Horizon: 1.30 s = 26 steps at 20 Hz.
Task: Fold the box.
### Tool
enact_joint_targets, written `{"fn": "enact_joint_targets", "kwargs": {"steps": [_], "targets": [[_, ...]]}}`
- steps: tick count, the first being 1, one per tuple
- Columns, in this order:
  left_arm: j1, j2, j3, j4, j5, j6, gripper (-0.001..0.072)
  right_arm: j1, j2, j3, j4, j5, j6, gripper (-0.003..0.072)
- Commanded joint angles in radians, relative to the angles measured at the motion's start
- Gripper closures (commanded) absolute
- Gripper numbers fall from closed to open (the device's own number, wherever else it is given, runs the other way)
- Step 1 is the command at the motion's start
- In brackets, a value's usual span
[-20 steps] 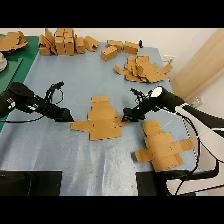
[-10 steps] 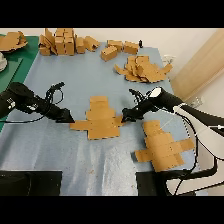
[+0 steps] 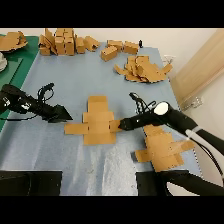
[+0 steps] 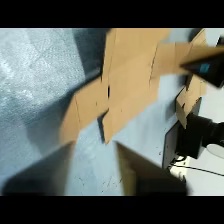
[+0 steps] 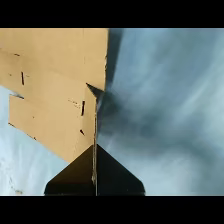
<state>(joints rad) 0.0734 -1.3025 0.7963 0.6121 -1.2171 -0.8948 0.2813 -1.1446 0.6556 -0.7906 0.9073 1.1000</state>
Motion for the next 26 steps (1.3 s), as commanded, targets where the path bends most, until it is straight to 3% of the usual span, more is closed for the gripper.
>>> {"fn": "enact_joint_targets", "kwargs": {"steps": [1, 5, 17, 22, 26], "targets": [[0.013, -0.046, 0.000, -0.069, -0.012, 0.072, 0.0181, 0.115, 0.165, -0.192, 0.039, -0.094, 0.071, 0.0686], [0.007, -0.070, 0.000, -0.202, 0.011, 0.211, 0.0180, 0.205, 0.191, -0.225, 0.032, -0.105, 0.119, 0.0686], [-0.137, -0.312, 0.001, -0.320, -0.013, 0.374, 0.0181, 0.212, 0.193, -0.224, 0.029, -0.123, 0.160, 0.0686], [-0.137, -0.344, 0.001, -0.386, -0.018, 0.446, 0.0181, 0.212, 0.193, -0.224, 0.029, -0.122, 0.160, 0.0686], [-0.150, -0.381, 0.053, -0.425, -0.095, 0.495, 0.0182, 0.211, 0.193, -0.224, 0.029, -0.116, 0.183, 0.0686]]}}
